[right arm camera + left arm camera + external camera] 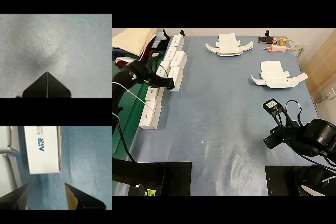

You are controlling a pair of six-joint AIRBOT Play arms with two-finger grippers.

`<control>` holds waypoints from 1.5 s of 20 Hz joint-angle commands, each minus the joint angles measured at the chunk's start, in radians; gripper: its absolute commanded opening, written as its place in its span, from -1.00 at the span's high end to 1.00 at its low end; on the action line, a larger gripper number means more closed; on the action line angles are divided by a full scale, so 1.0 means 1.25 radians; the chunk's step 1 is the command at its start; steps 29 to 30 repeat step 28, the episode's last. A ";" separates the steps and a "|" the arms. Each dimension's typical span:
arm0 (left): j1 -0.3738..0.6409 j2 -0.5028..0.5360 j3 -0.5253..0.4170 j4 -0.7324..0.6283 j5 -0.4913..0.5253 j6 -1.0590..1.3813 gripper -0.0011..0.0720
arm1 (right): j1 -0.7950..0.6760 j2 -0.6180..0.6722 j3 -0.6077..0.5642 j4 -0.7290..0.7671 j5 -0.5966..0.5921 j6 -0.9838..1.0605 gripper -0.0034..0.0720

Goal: Fold the box.

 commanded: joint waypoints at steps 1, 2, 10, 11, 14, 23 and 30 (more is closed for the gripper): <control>-0.003 0.075 0.056 0.038 -0.163 -0.055 -0.94 | 0.000 0.001 0.000 0.000 0.000 0.000 0.90; -0.011 0.097 0.073 0.025 -0.198 -0.055 -0.94 | 0.000 0.001 0.000 0.000 0.000 0.000 0.90; -0.217 0.193 0.089 -0.054 -0.398 -0.081 0.94 | 0.000 0.001 0.000 0.000 0.000 0.000 0.90; -0.260 0.196 0.075 -0.055 -0.392 -0.093 0.94 | 0.000 0.001 0.000 0.000 0.000 0.000 0.90; -0.403 0.210 0.003 -0.047 -0.336 -0.123 0.95 | 0.000 0.001 0.000 0.000 0.000 0.000 0.90; -0.614 0.255 -0.266 -0.037 -0.145 -0.219 0.93 | 0.000 0.001 0.000 0.000 0.000 0.000 0.90; -0.618 0.255 -0.267 -0.040 -0.179 -0.218 0.93 | 0.000 0.001 0.001 0.000 0.000 0.000 0.90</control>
